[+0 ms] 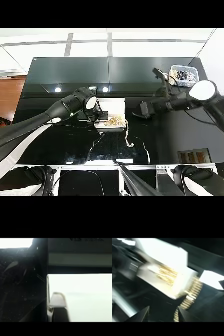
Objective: Fold the box and place the chain.
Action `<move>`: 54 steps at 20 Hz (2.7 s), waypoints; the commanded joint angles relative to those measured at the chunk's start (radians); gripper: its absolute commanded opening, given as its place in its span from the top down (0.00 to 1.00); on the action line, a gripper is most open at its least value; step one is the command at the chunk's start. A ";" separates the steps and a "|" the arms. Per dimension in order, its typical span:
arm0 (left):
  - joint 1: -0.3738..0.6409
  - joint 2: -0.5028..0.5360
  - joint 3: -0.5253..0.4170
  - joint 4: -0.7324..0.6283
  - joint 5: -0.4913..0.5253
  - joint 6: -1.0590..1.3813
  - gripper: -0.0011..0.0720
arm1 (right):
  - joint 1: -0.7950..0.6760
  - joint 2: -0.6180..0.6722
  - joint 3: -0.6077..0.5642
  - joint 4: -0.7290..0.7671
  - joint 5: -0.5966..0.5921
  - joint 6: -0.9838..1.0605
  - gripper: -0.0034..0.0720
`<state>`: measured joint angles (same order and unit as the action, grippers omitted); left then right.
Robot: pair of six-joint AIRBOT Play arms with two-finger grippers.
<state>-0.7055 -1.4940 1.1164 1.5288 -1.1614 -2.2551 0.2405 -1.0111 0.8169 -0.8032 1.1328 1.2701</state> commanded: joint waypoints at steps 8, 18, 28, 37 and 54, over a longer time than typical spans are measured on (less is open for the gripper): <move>0.000 0.000 0.001 0.000 -0.002 0.000 0.95 | 0.324 0.106 -0.455 -0.166 -0.705 -0.615 0.00; 0.000 0.000 0.001 0.000 0.000 0.000 0.95 | 0.385 0.008 -0.457 0.003 -0.811 -0.660 0.00; 0.000 0.000 0.001 0.000 0.001 0.000 0.95 | 0.385 -0.103 -0.409 0.019 -0.813 -0.621 0.00; 0.000 0.000 0.001 0.000 0.000 0.000 0.95 | 0.371 -0.099 -0.385 0.017 -0.744 -0.616 0.93; 0.000 0.000 0.001 -0.001 -0.003 0.000 0.95 | -0.016 -0.005 0.023 0.750 0.007 -0.325 0.93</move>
<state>-0.7055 -1.4940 1.1164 1.5280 -1.1629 -2.2555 0.2108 -1.0168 0.8276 -0.2253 1.1419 0.9615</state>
